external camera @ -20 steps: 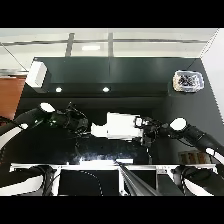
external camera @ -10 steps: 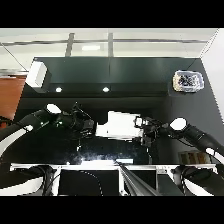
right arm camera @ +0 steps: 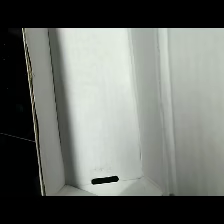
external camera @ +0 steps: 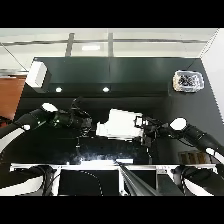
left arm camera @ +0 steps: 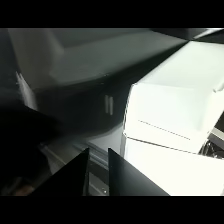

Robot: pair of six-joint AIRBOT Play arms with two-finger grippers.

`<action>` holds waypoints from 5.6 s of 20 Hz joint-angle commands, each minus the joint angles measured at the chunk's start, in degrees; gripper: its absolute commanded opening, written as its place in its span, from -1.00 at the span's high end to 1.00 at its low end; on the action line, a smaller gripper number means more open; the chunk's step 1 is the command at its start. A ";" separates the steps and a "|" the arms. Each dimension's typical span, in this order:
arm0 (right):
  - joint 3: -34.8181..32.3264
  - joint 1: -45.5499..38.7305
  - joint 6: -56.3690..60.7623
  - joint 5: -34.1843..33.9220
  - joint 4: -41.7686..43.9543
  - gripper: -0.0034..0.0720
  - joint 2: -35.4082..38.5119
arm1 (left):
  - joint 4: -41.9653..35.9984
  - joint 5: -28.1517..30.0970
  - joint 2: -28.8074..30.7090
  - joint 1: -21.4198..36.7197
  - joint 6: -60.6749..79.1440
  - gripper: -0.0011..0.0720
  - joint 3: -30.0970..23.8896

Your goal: Fold the box and place the chain.

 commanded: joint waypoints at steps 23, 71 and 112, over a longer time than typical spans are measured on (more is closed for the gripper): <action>0.00 0.00 -0.02 -0.04 0.02 0.66 0.00 | 1.36 -5.70 0.07 -1.60 1.29 -0.99 5.86; 0.00 0.00 -0.02 -0.04 0.02 0.66 0.00 | 61.48 -4.07 -5.92 -38.80 -74.51 0.13 30.91; 0.02 -0.04 0.63 0.04 -0.42 0.66 0.17 | 61.64 -7.34 -11.82 -39.60 -84.00 0.92 35.34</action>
